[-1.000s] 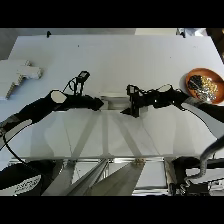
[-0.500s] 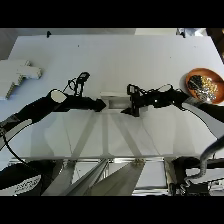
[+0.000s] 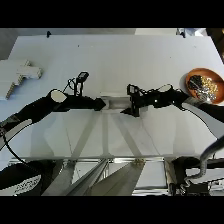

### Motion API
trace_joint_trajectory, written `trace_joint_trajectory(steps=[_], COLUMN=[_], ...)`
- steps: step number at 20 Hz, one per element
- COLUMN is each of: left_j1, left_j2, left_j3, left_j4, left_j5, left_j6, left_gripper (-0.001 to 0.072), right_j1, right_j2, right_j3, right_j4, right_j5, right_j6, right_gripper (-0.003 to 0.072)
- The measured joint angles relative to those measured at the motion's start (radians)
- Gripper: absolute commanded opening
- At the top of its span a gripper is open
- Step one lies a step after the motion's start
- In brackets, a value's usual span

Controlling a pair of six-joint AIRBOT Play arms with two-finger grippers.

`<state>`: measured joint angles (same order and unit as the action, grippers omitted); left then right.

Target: Fold the box and place the chain.

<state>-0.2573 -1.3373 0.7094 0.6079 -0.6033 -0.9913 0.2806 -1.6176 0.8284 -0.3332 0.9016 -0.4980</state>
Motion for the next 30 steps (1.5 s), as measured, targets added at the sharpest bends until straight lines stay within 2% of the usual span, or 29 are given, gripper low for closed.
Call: trace_joint_trajectory(steps=[8, 10, 12, 15, 19, 21, 29, 30], left_j1=[-0.002, -0.009, -0.022, -0.050, -0.087, -0.105, -0.154, -0.161], left_j2=[0.000, 0.000, -0.001, -0.004, -0.039, -0.059, -0.085, -0.086], left_j3=[0.001, 0.002, 0.008, 0.039, 0.109, 0.142, 0.224, 0.227], left_j4=[0.089, 0.099, 0.109, 0.163, 0.320, 0.375, 0.529, 0.548], left_j5=[0.000, 0.003, 0.007, 0.004, -0.052, -0.081, -0.129, -0.138], left_j6=[-0.084, -0.097, -0.102, -0.139, -0.291, -0.354, -0.552, -0.571], left_gripper=[0.0485, 0.0443, 0.0432, 0.0432, 0.0431, 0.0385, 0.0369, 0.0334], right_j1=[0.000, 0.000, 0.000, 0.000, 0.000, 0.000, 0.000, 0.000], right_j2=[0.000, 0.000, 0.000, 0.000, 0.000, 0.000, 0.000, 0.000], right_j3=[0.000, 0.000, 0.000, 0.000, 0.000, 0.000, 0.000, 0.000], right_j4=[0.001, 0.000, 0.000, -0.002, -0.001, -0.001, 0.000, -0.001], right_j5=[0.002, 0.002, 0.001, 0.001, 0.000, 0.000, -0.001, -0.001], right_j6=[0.000, -0.001, -0.001, 0.000, 0.000, 0.000, -0.001, -0.001], right_gripper=[0.0515, 0.0515, 0.0515, 0.0515, 0.0515, 0.0515, 0.0515, 0.0515])
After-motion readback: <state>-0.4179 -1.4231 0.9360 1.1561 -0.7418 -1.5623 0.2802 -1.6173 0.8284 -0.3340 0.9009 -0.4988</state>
